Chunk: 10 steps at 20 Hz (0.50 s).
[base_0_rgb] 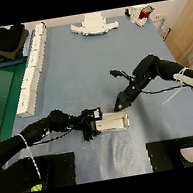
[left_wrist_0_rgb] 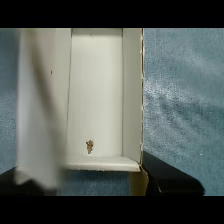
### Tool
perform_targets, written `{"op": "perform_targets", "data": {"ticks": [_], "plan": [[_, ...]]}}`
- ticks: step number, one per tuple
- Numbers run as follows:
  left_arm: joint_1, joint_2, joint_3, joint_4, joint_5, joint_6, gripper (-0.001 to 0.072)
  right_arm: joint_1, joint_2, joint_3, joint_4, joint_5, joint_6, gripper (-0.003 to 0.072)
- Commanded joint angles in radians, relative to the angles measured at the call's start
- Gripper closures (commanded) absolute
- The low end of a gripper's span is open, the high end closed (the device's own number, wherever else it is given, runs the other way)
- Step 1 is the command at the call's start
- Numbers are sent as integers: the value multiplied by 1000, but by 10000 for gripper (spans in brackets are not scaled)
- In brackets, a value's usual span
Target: Fold the box.
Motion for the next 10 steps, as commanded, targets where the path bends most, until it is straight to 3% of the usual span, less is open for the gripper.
{"op": "perform_targets", "data": {"ticks": [1,6,10], "plan": [[0,1,0,0,0,0,246,127,129,-53,-134,230,-42,682],[0,1,0,0,0,0,246,333,354,-222,-244,612,-71,682],[0,1,0,0,0,0,246,452,500,-378,-303,819,-71,682]]}}
